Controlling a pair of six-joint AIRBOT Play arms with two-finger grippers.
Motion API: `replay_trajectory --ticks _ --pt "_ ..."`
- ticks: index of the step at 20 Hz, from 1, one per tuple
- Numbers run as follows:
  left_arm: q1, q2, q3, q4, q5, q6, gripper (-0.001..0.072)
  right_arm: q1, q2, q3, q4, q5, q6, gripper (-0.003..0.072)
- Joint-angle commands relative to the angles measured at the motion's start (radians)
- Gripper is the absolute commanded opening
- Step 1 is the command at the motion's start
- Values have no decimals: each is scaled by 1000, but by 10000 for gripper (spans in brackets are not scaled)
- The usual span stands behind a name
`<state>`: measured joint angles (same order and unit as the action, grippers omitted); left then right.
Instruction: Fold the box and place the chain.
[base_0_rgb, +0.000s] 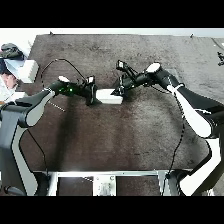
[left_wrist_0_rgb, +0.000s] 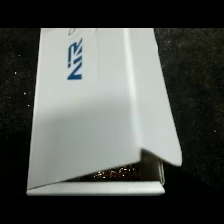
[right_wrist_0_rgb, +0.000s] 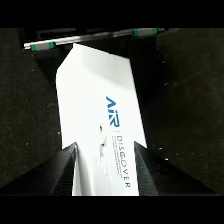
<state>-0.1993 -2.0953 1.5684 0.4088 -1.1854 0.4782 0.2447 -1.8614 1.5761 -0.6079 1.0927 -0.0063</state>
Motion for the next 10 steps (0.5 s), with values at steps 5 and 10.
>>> replay_trajectory --ticks 5,10 --pt "1 0 0 1 -2 1 263 -1 14 1 -2 -9 -2 272" --pt "1 0 0 1 -2 1 263 -1 14 1 -17 -1 -1 160"
